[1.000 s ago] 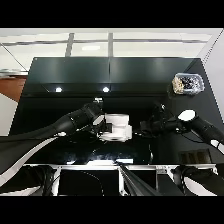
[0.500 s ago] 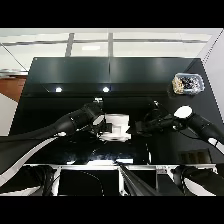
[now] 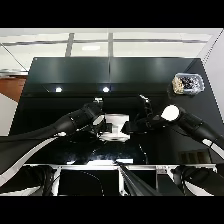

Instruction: Fold the box and place the chain.

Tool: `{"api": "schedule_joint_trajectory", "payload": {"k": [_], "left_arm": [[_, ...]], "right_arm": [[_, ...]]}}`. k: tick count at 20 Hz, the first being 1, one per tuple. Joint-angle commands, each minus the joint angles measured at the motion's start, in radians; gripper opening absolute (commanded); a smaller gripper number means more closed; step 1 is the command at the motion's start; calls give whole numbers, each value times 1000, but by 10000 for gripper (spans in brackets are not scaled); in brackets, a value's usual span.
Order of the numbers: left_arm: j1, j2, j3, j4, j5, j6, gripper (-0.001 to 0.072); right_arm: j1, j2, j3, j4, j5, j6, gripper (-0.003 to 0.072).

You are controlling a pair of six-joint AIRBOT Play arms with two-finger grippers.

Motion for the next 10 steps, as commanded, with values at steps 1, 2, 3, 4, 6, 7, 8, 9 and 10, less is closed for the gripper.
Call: {"api": "schedule_joint_trajectory", "payload": {"k": [1, 2, 3, 4, 6, 7, 8, 9, 10], "left_arm": [[0, -1, 0, 4, 0, 0, 32], [0, -1, 0, 4, 0, 0, 32], [0, -1, 0, 4, 0, 0, 32], [0, -1, 0, 3, 0, 0, 32], [0, -1, 0, 4, 0, 0, 32], [0, -1, 0, 5, 0, 0, 33], [0, -1, 0, 5, 0, 0, 32], [0, -1, 0, 6, 0, 0, 32], [0, -1, 0, 6, 0, 0, 32]], "right_arm": [[70, -1, 52, -168, -15, 187, 525], [77, -1, 58, -183, -14, 211, 525], [78, -1, 59, -185, -12, 224, 524], [78, -1, 59, -185, -11, 236, 524], [80, -1, 60, -208, -13, 249, 518], [85, -1, 63, -244, -13, 250, 396], [90, -2, 65, -276, -14, 265, 388], [97, -5, 69, -300, -13, 285, 388], [106, -10, 75, -315, -14, 309, 387]]}}
